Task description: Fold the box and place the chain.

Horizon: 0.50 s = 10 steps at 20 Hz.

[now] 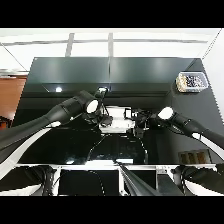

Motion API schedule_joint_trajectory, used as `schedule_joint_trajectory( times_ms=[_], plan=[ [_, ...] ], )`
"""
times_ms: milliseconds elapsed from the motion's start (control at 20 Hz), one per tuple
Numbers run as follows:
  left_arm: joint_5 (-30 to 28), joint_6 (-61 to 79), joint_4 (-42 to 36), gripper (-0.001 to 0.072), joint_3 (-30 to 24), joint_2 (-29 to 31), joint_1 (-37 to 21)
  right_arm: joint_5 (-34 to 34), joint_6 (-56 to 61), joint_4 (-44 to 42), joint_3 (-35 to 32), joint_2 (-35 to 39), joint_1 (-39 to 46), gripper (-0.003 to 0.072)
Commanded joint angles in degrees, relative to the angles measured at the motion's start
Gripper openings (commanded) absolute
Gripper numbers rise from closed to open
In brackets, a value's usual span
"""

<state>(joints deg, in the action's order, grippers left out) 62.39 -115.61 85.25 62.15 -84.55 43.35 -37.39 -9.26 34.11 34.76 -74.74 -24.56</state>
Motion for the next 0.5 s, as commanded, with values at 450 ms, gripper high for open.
schedule_joint_trajectory(
  times_ms=[450],
  plan=[
    [0.8,-9.5,2.3,0.0458,2.1,-3.5,1.4,0.1,0.0,0.0,0.0,0.0,0.0,0.0461]
  ],
)
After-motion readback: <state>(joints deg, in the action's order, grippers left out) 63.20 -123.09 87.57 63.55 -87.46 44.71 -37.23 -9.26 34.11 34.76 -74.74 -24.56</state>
